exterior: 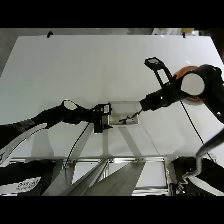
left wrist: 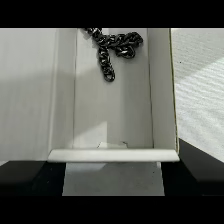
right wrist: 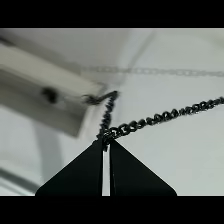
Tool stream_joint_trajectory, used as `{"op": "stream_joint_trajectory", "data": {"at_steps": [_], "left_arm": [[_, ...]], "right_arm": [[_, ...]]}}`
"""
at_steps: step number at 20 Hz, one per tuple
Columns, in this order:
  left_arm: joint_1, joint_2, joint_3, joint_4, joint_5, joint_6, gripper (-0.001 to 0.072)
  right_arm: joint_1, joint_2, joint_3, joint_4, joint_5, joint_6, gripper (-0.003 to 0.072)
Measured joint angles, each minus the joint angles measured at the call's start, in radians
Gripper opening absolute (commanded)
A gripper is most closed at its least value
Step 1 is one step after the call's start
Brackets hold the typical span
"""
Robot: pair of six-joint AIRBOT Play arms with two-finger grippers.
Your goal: Fold the box and place the chain.
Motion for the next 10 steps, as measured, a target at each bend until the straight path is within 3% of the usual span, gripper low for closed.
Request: {"op": "stream_joint_trajectory", "data": {"at_steps": [4,10], "left_arm": [[0.000,0.000,0.000,0.000,0.000,0.000,0.0149],[0.000,0.000,0.000,0.000,0.000,0.000,0.0149]], "right_arm": [[0.108,0.080,0.000,0.097,-0.029,0.001,0.0008],[0.226,0.092,-0.002,0.165,-0.183,0.007,0.0008]]}}
